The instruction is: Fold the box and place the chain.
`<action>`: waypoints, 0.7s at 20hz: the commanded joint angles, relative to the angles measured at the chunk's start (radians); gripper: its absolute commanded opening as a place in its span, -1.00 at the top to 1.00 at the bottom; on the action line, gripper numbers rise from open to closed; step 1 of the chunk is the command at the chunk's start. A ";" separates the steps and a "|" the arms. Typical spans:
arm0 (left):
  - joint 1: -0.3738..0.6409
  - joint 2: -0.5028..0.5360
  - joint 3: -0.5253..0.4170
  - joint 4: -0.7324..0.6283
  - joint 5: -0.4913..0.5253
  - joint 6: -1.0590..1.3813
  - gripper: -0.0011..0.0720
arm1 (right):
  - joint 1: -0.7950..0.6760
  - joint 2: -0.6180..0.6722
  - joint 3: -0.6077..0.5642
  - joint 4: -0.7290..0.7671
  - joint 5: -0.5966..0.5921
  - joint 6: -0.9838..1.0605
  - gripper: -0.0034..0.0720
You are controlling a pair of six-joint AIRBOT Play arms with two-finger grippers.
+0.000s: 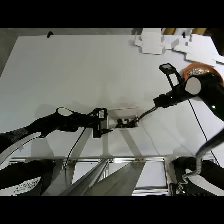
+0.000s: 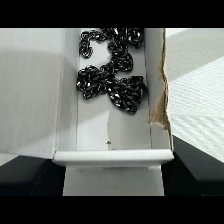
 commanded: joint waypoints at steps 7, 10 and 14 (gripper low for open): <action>0.000 0.000 0.000 0.000 0.000 0.000 0.39 | -0.037 -0.198 -0.029 -0.020 -0.085 0.003 0.28; 0.000 0.000 0.000 0.000 0.000 0.000 0.39 | -0.037 -0.223 -0.029 -0.019 -0.104 0.003 0.28; 0.000 0.000 0.000 0.000 0.000 0.000 0.39 | -0.037 -0.226 -0.029 -0.019 -0.136 0.003 0.28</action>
